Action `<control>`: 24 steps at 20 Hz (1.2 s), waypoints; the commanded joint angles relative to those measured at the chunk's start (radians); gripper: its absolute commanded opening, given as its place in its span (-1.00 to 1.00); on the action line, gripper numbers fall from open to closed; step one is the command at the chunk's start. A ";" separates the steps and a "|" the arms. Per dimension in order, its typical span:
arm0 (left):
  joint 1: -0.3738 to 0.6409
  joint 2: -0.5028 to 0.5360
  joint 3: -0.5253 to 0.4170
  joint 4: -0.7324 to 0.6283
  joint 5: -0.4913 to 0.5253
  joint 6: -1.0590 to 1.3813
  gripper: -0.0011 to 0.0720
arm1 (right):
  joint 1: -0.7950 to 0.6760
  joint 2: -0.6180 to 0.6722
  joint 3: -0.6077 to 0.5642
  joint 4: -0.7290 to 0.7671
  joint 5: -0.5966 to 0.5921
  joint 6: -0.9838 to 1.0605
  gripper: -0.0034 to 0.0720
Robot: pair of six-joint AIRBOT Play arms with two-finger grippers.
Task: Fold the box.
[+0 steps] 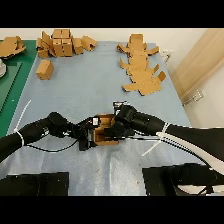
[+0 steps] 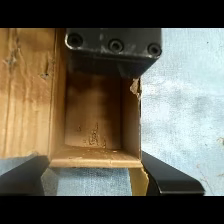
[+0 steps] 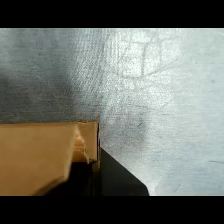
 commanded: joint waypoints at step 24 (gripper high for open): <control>0.000 0.000 0.001 0.001 0.000 0.001 0.34 | -0.036 0.210 0.066 -0.117 -0.233 0.003 -0.91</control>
